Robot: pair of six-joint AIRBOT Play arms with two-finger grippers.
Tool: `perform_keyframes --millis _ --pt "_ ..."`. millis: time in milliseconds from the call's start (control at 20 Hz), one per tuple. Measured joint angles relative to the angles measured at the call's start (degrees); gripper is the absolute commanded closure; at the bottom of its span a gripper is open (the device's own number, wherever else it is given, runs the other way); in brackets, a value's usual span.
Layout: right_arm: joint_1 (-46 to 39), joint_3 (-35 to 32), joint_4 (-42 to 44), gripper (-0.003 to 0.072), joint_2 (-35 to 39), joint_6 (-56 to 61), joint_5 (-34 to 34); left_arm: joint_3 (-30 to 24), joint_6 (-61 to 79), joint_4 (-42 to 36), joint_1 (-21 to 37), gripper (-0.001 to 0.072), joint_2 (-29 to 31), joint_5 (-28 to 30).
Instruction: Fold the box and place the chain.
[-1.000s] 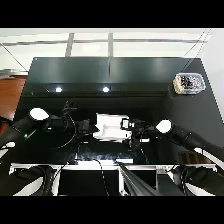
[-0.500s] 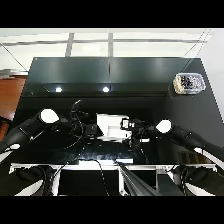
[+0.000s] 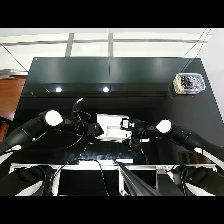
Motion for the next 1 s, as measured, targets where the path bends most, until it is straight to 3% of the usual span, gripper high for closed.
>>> perform_keyframes --millis 350,1000 --pt "0.0 0.0 0.0 0.0394 0.0 0.0 0.0 1.1 -3.5 1.6 -2.6 0.0162 -1.5 2.5" --pt "0.0 0.0 0.0 0.0394 0.0 0.0 0.0 3.3 -24.5 19.5 -11.2 0.0186 -4.7 5.4"
